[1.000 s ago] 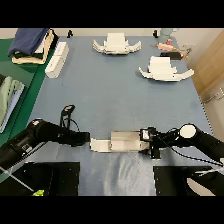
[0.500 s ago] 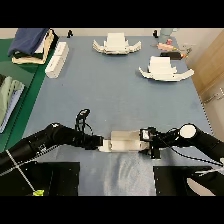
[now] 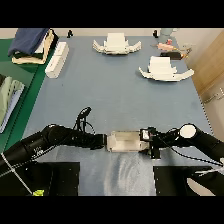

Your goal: Fold the box.

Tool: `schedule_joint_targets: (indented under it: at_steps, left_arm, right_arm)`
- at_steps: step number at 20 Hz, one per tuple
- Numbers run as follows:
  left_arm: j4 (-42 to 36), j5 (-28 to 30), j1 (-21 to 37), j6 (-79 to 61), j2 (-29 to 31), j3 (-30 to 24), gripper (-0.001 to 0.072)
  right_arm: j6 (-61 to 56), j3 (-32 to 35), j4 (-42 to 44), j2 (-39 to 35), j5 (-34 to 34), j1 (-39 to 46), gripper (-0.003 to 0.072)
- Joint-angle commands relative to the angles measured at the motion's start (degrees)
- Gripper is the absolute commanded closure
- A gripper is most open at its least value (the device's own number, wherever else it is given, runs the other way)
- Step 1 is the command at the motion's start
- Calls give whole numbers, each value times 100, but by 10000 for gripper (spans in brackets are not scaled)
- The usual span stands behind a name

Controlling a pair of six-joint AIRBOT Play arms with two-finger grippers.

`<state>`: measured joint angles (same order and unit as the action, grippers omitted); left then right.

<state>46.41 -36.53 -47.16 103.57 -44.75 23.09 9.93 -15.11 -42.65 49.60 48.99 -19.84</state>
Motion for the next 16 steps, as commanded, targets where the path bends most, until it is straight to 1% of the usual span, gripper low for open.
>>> schedule_joint_targets:
  at_steps: [1,3,4,5,6,10,14,16]
  left_arm:
    - [-144,59,-2,-179,20,4,691]
    - [-144,52,0,-223,20,4,683]
    - [-142,52,0,-225,20,4,449]
    - [-142,50,0,-221,20,4,190]
    - [-142,55,2,-223,20,4,179]
    - [-153,61,-2,-225,11,4,178]
    - [-157,393,-2,-243,4,-7,178]
    - [-146,417,11,-245,-59,-4,178]
  right_arm:
    - [0,-4,0,-2,2,-4,174]
    - [0,-4,0,-2,2,-4,174]
    - [0,-4,0,-2,2,-4,174]
    - [0,-4,0,-2,2,-4,174]
    - [0,-4,0,-2,2,-4,174]
    - [0,-4,0,-2,2,-4,174]
    - [0,-4,0,-2,2,-4,174]
    - [0,-4,0,-2,2,-4,174]
